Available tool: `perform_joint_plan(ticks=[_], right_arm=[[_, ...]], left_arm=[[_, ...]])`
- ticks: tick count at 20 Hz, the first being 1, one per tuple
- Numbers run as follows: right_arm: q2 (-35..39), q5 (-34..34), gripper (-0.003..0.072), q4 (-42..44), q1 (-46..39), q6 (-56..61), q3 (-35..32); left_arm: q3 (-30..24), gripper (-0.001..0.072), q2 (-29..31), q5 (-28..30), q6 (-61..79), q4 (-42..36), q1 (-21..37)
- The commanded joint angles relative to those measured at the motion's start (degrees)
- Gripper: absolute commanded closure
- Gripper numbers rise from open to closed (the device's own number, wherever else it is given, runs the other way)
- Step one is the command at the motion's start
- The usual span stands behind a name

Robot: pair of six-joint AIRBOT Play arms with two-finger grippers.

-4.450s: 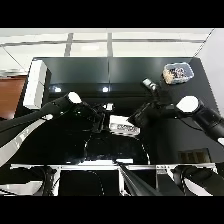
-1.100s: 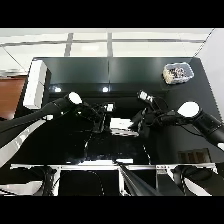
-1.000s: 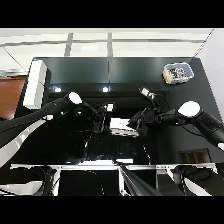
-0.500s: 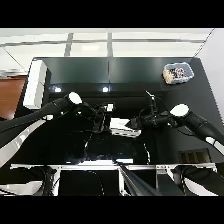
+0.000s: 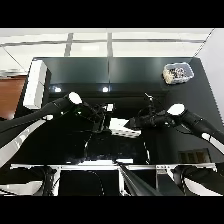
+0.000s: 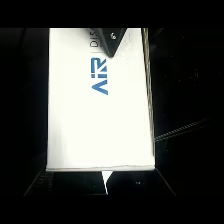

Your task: Fold the box and place the chain.

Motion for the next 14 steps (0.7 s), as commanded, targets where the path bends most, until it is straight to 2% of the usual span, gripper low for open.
perform_joint_plan(ticks=[1, 6, 7, 9, 11, 14], right_arm=[[1.46, 7.91, 0.0673, -0.98, -1.66, -1.79, 2.6], [9.92, 17.97, 0.0673, -3.76, -13.97, -1.81, 9.27], [11.87, 18.49, 0.0673, -4.68, -17.03, -1.79, 10.03], [15.43, 18.84, 0.0673, -6.03, -23.87, -1.77, 10.43], [17.46, 20.37, 0.0673, -7.58, -30.08, -1.51, 10.43], [17.62, 23.98, 0.0672, -9.16, -35.98, -1.38, 10.38]], left_arm=[[0.0, 0.031, -0.02, 0.04, -0.11, -0.07, 0.04], [1.46, 0.0288, 0.46, 3.52, -6.29, 0.17, 0.09], [1.73, 0.0223, 0.79, 5.09, -7.45, 0.17, 0.09], [1.73, -0.0006, 1.9, 7.85, -10.4, 0.26, 0.07], [1.73, -0.0005, 3.67, 6.51, -12.31, 1.66, 0.04], [3.58, -0.0002, 6.4, -1.42, -14.1, 1.64, 0.02]])
